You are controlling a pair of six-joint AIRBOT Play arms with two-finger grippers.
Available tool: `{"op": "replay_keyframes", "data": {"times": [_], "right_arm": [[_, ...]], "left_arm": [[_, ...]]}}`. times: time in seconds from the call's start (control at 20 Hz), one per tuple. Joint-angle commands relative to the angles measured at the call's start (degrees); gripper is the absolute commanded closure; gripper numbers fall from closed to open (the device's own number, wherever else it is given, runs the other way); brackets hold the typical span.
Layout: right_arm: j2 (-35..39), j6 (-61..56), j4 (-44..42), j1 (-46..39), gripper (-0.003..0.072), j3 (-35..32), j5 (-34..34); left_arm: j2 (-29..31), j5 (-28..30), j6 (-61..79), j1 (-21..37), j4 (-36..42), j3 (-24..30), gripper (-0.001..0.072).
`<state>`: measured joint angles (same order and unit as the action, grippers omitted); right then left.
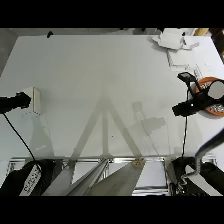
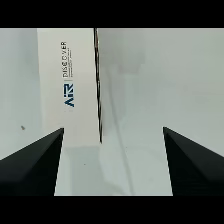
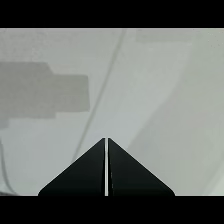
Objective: Fold the box and place the chain.
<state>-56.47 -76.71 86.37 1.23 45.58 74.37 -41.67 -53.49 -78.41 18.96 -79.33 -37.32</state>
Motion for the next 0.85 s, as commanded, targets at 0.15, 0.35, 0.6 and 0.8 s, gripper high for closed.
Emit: {"op": "replay_keyframes", "data": {"times": [0.15, 0.35, 0.6, 0.8], "right_arm": [[0.0, 0.0, 0.0, 0.0, 0.0667, 0.0, 0.0], [0.0, 0.0, 0.0, 0.0, 0.0667, 0.0, 0.0], [0.0, 0.0, 0.0, 0.0, 0.0667, 0.0, 0.0], [0.0, 0.0, 0.0, 0.0, 0.0667, 0.0, 0.0]], "left_arm": [[1.2, -1.3, 0.0, -1.6, -1.7, 0.0, 0.0016], [1.8, -2.2, -0.1, -2.0, -2.4, 0.0, 0.0016], [1.8, -2.3, -0.1, -2.0, -2.6, 0.0, 0.0016], [1.8, -1.7, -0.1, -2.0, -2.8, 0.0, 0.0016]]}}
